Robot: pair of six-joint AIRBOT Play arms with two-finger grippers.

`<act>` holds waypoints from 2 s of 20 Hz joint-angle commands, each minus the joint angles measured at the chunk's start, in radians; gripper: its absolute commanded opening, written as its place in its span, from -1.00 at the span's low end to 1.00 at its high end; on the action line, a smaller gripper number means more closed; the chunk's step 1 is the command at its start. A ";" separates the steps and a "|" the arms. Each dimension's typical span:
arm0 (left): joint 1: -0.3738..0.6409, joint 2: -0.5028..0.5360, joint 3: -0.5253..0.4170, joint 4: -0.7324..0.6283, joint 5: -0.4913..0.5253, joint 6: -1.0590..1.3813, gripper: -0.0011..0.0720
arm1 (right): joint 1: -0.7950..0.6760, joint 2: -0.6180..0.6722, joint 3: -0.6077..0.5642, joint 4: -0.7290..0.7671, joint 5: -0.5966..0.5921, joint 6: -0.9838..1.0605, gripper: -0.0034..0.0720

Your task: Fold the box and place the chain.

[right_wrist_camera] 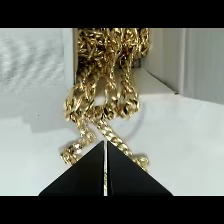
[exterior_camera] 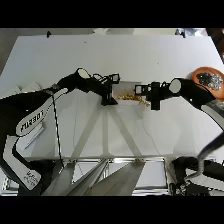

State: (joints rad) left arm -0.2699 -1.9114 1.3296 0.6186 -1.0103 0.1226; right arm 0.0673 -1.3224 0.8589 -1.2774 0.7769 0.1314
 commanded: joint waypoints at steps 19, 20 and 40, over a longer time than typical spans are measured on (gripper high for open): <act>0.000 0.000 0.001 0.000 0.000 0.000 0.17 | 0.000 -0.112 0.002 0.106 0.077 -0.010 0.51; 0.000 0.000 0.001 0.000 0.000 0.000 0.17 | 0.000 -0.126 0.002 0.122 0.042 -0.010 0.49; 0.000 0.000 0.001 0.000 0.000 0.000 0.17 | 0.000 0.043 0.003 0.027 -0.092 0.317 -0.89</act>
State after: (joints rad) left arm -0.2699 -1.9114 1.3296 0.6182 -1.0103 0.1223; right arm 0.0654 -1.3296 0.8612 -1.2564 0.6968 0.3882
